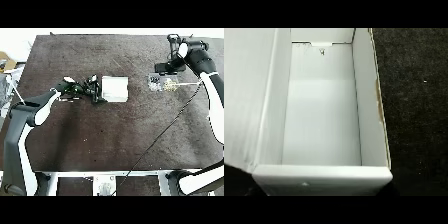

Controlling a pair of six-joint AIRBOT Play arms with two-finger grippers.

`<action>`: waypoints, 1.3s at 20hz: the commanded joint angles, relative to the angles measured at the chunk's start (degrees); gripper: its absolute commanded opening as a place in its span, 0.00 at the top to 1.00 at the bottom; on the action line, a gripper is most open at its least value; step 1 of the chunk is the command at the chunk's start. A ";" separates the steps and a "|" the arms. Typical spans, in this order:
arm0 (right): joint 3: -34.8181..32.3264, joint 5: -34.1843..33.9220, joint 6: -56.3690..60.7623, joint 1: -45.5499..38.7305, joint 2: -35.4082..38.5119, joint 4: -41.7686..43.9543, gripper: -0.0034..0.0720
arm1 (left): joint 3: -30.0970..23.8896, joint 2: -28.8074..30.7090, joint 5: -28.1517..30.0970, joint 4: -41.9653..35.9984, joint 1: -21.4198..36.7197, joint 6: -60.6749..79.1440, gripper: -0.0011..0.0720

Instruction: Fold the box and place the chain.

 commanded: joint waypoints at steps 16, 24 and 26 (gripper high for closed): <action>-0.22 -5.09 -8.09 -3.61 -10.14 12.46 0.54 | 0.02 -0.04 0.04 0.00 0.00 0.04 0.50; 0.35 -5.05 -8.07 -3.63 -10.75 12.07 0.84 | 0.02 -0.04 0.02 0.00 0.00 0.02 0.50; 0.35 -5.11 -8.04 -3.61 -9.35 11.91 0.94 | 0.02 -0.04 0.02 0.00 0.00 0.02 0.50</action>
